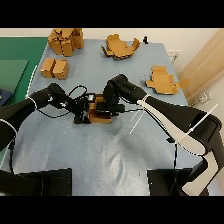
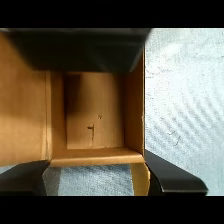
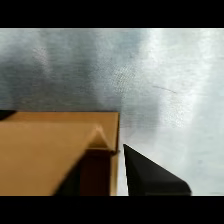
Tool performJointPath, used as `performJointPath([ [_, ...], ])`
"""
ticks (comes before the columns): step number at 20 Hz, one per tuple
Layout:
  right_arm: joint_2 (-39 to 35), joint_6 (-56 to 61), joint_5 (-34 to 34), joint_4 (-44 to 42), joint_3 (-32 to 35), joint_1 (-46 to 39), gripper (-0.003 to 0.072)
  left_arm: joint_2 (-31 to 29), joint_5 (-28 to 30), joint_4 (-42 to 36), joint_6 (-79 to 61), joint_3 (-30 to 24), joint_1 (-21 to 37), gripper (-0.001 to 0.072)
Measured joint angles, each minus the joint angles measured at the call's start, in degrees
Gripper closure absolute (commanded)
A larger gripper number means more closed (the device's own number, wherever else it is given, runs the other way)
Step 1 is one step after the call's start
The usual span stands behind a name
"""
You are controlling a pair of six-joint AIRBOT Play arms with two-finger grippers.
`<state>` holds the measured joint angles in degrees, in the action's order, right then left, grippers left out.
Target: Fold the box.
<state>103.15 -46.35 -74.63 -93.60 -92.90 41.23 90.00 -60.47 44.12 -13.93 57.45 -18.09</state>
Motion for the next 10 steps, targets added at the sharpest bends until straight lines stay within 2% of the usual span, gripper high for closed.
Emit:
performJointPath([
  [3,0.2,-0.1,-1.6,2.5,-0.4,-0.2,0.0342,0.0,0.0,0.0,0.0,0.0,0.0,0.0612],
  [10,1.3,-0.2,-3.5,4.8,-0.7,-0.1,0.0341,0.0,-0.1,0.0,0.1,0.0,0.0,0.0612],
])
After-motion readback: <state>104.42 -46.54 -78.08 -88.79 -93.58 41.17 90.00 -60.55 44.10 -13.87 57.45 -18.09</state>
